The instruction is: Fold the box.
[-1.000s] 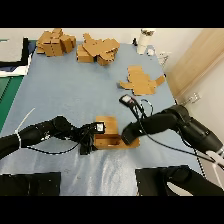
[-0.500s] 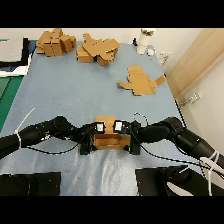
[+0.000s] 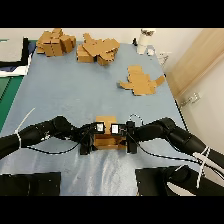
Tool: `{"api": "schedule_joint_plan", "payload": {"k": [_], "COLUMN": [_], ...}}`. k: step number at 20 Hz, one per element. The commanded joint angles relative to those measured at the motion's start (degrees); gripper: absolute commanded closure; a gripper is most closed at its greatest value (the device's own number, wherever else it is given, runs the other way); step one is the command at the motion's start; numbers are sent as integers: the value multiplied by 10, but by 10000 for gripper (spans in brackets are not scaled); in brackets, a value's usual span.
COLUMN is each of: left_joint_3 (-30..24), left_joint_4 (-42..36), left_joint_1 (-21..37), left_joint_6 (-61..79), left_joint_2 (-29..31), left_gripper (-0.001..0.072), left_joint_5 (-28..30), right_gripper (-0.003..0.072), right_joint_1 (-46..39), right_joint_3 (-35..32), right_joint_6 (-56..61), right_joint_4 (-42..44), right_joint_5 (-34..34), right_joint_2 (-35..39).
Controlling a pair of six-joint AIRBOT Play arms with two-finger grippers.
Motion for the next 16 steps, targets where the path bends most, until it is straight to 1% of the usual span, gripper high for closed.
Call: {"api": "schedule_joint_plan", "payload": {"k": [1, 2, 3, 6, 10, 14, 15, 16], "left_joint_3": [0, 0, 0, 0, 0, 0, 0, 0], "left_joint_4": [0, 0, 0, 0, 0, 0, 0, 0], "left_joint_1": [0, 0, 0, 0, 0, 0, 0, 0], "left_joint_6": [0, 0, 0, 0, 0, 0, 0, 0], "left_joint_2": [0, 0, 0, 0, 0, 0, 0, 0], "left_gripper": [249, 249, 249, 249, 249, 249, 249, 249], "left_joint_5": [0, 0, 0, 0, 0, 0, 0, 0], "right_gripper": [442, 514, 530, 530, 530, 521, 451, 254], "right_joint_1": [1, 1, 1, 1, 1, 1, 1, 1], "right_joint_3": [0, 0, 0, 0, 0, 0, 0, 0], "right_joint_6": [-6, -6, -6, -6, -23, -26, -26, -26], "right_joint_4": [30, 31, 31, 40, 78, 96, 100, 104], "right_joint_5": [-12, -12, -12, -8, 3, 12, 12, 13], "right_joint_2": [-2, -2, -2, -2, -3, -24, -29, -33]}}
